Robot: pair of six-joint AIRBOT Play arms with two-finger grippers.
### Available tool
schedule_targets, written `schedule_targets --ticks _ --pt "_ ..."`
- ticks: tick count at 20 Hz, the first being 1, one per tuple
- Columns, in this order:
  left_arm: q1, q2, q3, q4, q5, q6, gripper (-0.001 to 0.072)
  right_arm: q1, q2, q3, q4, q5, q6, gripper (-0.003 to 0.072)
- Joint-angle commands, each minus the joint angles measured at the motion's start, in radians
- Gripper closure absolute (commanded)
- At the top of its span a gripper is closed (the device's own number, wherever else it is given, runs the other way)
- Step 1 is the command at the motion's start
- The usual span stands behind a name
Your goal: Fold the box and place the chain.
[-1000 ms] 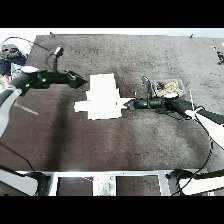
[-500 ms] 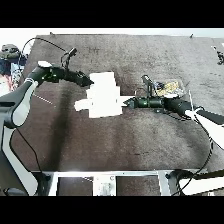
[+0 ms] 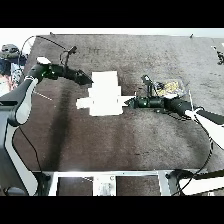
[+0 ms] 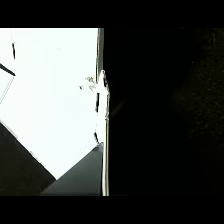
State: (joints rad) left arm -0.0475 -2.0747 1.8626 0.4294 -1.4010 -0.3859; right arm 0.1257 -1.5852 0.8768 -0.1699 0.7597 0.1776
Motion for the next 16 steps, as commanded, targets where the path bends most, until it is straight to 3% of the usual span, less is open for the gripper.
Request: schedule_targets --ticks 1,5,11,12,13,14,15,16 --pt "0.005 -0.005 0.055 0.068 -0.033 -0.061 0.017 0.0 0.0 0.0 -0.005 -0.007 0.002 0.0677" --pt "-0.005 -0.056 0.054 0.088 -0.077 -0.089 0.017 0.0 0.0 0.0 -0.005 -0.005 0.001 0.0677" --pt "-0.071 -0.106 0.055 0.084 -0.048 -0.076 0.0172 0.0 0.0 0.0 -0.006 -0.005 -0.002 0.0677" --pt "-0.071 -0.106 0.055 0.083 -0.05 -0.076 0.0202 0.0 0.0 0.0 -0.009 -0.005 -0.002 0.0677" --pt "-0.071 -0.106 0.055 0.082 -0.056 -0.076 0.0294 0.0 0.0 0.0 -0.01 -0.005 -0.002 0.0677" --pt "-0.071 -0.106 0.055 0.082 -0.063 -0.076 0.0295 0.001 0.0 0.0 -0.01 -0.005 -0.002 0.0677" --pt "-0.071 -0.106 0.055 0.081 -0.072 -0.076 0.0359 0.001 0.0 0.0 -0.01 -0.005 -0.002 0.0677" --pt "-0.071 -0.106 0.055 0.078 -0.081 -0.076 0.0508 0.001 0.0 0.0 -0.019 -0.005 -0.002 0.0677"
